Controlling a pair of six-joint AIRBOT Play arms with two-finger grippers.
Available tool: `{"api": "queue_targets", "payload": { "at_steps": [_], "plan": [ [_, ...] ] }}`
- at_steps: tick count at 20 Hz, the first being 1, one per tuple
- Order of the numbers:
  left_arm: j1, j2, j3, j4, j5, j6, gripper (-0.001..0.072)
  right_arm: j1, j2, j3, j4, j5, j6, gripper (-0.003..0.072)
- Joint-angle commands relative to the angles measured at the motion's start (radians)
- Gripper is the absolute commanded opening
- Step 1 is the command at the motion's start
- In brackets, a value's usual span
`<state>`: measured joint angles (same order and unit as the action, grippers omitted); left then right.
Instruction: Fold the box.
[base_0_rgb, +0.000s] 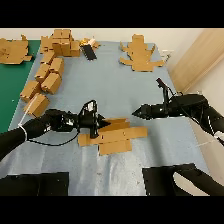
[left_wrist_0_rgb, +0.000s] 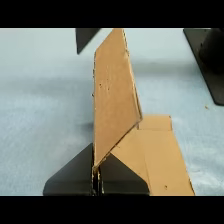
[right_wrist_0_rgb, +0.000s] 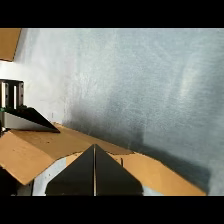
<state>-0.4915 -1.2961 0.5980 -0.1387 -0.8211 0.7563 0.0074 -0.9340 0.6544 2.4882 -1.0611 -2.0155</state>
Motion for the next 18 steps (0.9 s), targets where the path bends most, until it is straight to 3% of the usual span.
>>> {"api": "queue_targets", "payload": {
  "at_steps": [1, 4, 18],
  "plan": [
    [-0.026, -0.002, -0.017, 0.009, 0.054, 0.019, 0.0013, 0.001, 0.001, 0.000, 0.005, 0.011, 0.001, 0.0006],
    [-0.053, -0.008, -0.022, 0.016, 0.097, 0.022, 0.0013, 0.001, 0.001, 0.000, 0.006, 0.014, 0.000, 0.0006],
    [-0.056, -0.003, -0.035, 0.034, 0.054, -0.025, 0.0014, 0.032, 0.001, 0.000, 0.014, 0.033, 0.000, 0.0005]
  ]
}}
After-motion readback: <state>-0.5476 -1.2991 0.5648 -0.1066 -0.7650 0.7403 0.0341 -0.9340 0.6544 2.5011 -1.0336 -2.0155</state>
